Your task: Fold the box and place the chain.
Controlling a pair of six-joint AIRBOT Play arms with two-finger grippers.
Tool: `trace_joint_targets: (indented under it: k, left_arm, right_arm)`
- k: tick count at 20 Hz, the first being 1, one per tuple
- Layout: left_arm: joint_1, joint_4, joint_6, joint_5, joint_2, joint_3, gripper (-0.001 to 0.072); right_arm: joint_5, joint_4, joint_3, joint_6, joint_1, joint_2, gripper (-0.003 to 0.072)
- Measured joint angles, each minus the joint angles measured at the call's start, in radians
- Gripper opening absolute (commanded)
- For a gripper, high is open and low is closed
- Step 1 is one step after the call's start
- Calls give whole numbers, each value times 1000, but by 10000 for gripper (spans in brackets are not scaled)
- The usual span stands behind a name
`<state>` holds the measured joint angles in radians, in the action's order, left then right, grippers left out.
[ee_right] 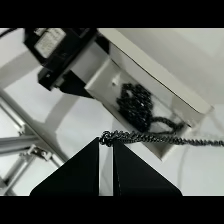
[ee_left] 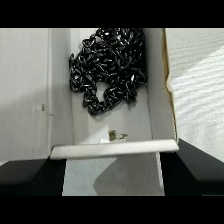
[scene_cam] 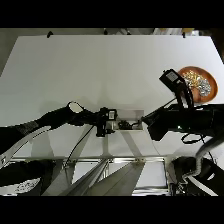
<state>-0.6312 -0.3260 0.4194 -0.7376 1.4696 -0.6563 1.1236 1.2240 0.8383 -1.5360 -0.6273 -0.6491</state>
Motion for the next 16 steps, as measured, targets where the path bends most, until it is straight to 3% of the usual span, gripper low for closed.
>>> trace_joint_targets:
  k: [9,16]
  left_arm:
    - [0,0,0,0,0,0,391]
    - [0,0,0,0,0,0,391]
  right_arm:
    - [-122,-5,0,0,-71,-15,17]
    - [-130,1,-6,0,-75,-163,17]
